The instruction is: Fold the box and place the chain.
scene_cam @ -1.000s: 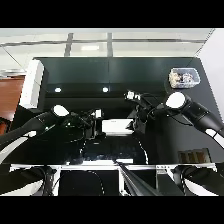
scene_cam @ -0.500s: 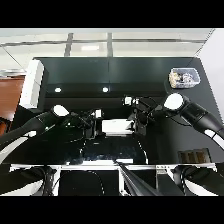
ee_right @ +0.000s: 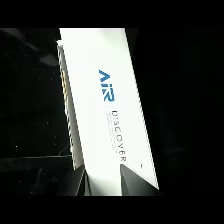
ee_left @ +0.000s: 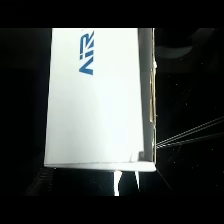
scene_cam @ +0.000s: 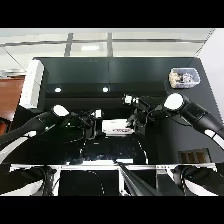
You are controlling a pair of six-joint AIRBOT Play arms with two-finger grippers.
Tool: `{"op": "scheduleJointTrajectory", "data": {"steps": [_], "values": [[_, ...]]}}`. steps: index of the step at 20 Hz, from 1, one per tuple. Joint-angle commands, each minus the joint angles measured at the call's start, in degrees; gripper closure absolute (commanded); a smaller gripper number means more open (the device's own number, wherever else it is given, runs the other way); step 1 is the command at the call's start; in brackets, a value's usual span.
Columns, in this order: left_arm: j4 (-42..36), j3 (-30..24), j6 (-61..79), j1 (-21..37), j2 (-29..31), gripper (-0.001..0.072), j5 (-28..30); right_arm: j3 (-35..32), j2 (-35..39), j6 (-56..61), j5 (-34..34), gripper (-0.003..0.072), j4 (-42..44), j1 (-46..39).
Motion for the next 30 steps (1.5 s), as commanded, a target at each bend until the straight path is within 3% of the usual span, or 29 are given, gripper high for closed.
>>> {"op": "scheduleJointTrajectory", "data": {"steps": [1, 8, 9, 22, 25, 26, 27, 30], "values": [[0.0, 0.0, 0.0, 0.0, 0.0, 0.0306, 0.1, 0.0, 0.0, 1.6, 0.1, 0.0457, -0.3, 0.0], [0.0, 0.0, 0.0, 0.0, 0.0, 0.0307, 0.1, 0.0, 0.0, 1.8, 1.1, 0.0447, -2.6, 0.1], [0.0, 0.0, 0.0, 0.0, 0.0, 0.0306, 0.1, 0.0, 0.0, 1.8, 1.1, 0.0355, -2.6, 0.1], [0.0, 0.0, 0.0, 0.0, 0.0, 0.0307, 0.1, 0.1, -2.4, 3.7, -0.8, 0.0358, -2.8, 1.1], [0.0, 0.0, 0.0, 0.0, 0.0, 0.0307, 0.1, 2.0, -0.7, 12.2, 2.7, 0.0361, -2.1, 0.8], [-0.1, 0.0, -0.1, 0.0, 0.0, 0.0306, 0.0, 2.8, 0.2, 17.6, 4.0, 0.0462, -2.3, 0.8], [-0.2, 0.0, -0.1, 0.0, 0.0, 0.0307, -0.4, 3.1, 0.7, 23.8, 5.0, 0.0678, -2.3, 0.3], [-0.2, 0.0, -0.3, 0.0, 0.0, 0.0307, -0.3, 1.7, 0.8, 37.4, 9.1, 0.0669, 0.6, -2.4]]}}
